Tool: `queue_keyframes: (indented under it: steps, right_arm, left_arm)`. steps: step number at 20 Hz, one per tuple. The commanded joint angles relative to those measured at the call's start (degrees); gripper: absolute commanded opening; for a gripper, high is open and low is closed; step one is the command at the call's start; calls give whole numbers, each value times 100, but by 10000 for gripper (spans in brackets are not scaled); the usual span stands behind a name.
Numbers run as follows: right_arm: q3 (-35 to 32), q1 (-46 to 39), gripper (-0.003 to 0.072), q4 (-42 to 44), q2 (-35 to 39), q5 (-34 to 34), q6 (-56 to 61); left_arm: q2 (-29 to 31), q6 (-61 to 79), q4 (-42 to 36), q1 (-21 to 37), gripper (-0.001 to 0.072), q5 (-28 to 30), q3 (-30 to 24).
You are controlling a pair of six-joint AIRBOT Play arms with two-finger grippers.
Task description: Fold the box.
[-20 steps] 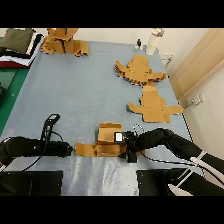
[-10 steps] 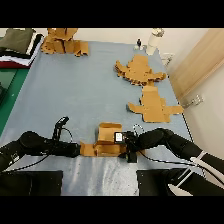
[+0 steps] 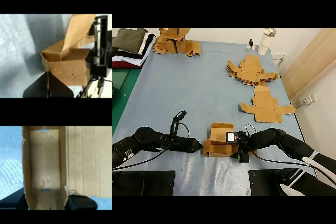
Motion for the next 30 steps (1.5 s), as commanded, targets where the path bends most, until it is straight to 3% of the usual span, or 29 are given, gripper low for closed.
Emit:
queue_keyframes:
  steps: [1,2,9,11,17,18,19,28,30]
  right_arm:
    - [4,2,440,2,-2,0,2]
    - [4,2,440,0,-2,2,2]
    - [4,2,440,2,-2,2,2]
    - [4,2,440,2,-2,0,2]
    - [4,2,440,0,-2,0,2]
    - [4,2,440,2,-2,0,2]
    - [4,2,440,2,-2,0,2]
    - [2,2,440,0,-2,0,2]
    - [4,2,440,0,-2,2,2]
  left_arm:
    - [-9,-11,-22,-13,159,13,111]
    - [-9,-107,59,-13,267,9,111]
    - [-9,-485,315,-13,269,-162,138]
    - [-9,-612,304,-15,427,-278,197]
    - [-9,-608,83,-26,428,-345,372]
    - [-9,-603,-13,-28,476,-350,374]
    - [-22,-605,-55,-33,606,-361,374]
    - [-348,-765,-81,-175,605,-192,382]
    - [-439,-1281,481,-435,604,-168,566]
